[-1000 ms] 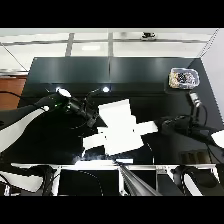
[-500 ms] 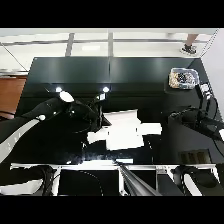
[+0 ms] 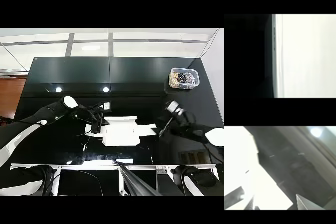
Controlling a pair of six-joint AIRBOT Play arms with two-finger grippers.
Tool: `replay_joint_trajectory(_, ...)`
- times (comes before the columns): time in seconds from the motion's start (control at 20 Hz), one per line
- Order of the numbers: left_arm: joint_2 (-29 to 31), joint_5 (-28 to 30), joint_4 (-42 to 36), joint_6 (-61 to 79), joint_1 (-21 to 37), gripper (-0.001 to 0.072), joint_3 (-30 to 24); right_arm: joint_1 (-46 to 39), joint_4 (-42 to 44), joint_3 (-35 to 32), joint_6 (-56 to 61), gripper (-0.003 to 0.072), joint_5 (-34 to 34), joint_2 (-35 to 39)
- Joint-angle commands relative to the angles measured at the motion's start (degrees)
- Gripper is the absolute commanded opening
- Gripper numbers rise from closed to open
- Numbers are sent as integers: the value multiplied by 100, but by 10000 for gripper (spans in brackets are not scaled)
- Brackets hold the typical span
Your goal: Fold the box and place the chain.
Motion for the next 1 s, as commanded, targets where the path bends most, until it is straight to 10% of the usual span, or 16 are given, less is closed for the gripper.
replay_joint_trajectory(0.0,2,59,175,15,-52,27,-9,734,17,-144,-918,597,28,-450)
replay_joint_trajectory(0.95,2,59,173,15,-52,28,-9,2310,859,-72,-1679,597,-1325,-1805)
